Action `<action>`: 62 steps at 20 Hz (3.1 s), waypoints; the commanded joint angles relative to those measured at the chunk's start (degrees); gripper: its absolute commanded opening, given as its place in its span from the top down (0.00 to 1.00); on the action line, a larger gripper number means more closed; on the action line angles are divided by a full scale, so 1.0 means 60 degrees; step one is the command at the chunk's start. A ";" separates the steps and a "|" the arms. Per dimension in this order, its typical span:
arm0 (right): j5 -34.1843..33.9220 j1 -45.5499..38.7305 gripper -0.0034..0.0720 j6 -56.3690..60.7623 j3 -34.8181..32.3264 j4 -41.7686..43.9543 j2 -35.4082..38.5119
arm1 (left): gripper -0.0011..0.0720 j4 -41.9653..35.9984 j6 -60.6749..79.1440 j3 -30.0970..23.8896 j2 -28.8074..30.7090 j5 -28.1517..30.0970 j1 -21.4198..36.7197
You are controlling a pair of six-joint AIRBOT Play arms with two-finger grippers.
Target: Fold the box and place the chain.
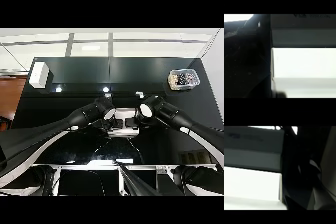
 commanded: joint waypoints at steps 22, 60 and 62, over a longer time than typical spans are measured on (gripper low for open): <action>-0.0160 0.0015 0.94 0.0364 0.0018 0.0284 -0.0186 | 0.95 0.0007 -0.0004 0.0004 -0.0004 -0.0007 0.0007; -0.2452 -0.8131 0.30 -0.3388 0.6320 -0.1049 -0.4761 | 0.95 0.0007 0.0000 0.0004 -0.0004 0.0007 0.0007; -0.2452 -0.8134 0.30 -0.3381 0.6320 -0.1107 -0.4903 | 0.95 0.0004 -0.0004 0.0004 -0.0004 -0.0004 0.0007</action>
